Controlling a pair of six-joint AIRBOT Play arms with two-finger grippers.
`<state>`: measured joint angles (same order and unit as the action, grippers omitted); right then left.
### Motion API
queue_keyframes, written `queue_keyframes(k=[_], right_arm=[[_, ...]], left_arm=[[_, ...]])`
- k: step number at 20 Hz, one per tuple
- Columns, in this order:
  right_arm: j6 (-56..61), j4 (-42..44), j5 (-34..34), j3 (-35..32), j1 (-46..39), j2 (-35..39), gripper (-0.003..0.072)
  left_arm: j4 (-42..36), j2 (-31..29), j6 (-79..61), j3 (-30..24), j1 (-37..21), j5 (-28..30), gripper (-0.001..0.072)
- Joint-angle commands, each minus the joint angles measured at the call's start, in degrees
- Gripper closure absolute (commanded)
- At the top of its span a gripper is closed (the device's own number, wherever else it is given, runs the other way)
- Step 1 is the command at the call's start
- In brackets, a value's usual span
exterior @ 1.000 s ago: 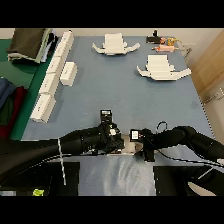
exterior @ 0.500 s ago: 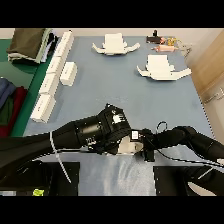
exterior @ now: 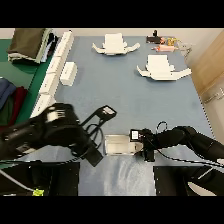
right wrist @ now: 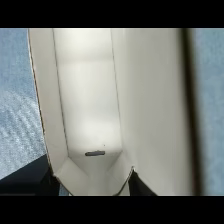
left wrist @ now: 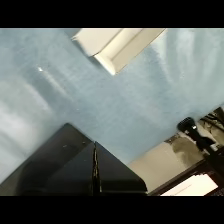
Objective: Fold the box.
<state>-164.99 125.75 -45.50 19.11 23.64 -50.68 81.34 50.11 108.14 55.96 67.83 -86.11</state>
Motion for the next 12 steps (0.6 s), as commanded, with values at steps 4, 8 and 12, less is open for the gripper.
queue_keyframes(k=[4, 8, 12], right_arm=[[0.0, 0.0, 0.0, 0.0, 0.0, 0.0, 0.0259], [0.0, 0.0, 0.0, 0.0, 0.0, 0.0, 0.0259], [0.0, 0.0, 0.0, 0.0, 0.0, 0.0, 0.0259]], left_arm=[[-9.7, -19.5, -31.3, -20.5, -18.9, 16.1, 0.0695], [-18.5, -16.6, -52.3, -29.6, -29.1, 25.4, 0.0695], [-22.4, -7.6, -63.9, -31.4, -31.0, 32.8, 0.0694]])
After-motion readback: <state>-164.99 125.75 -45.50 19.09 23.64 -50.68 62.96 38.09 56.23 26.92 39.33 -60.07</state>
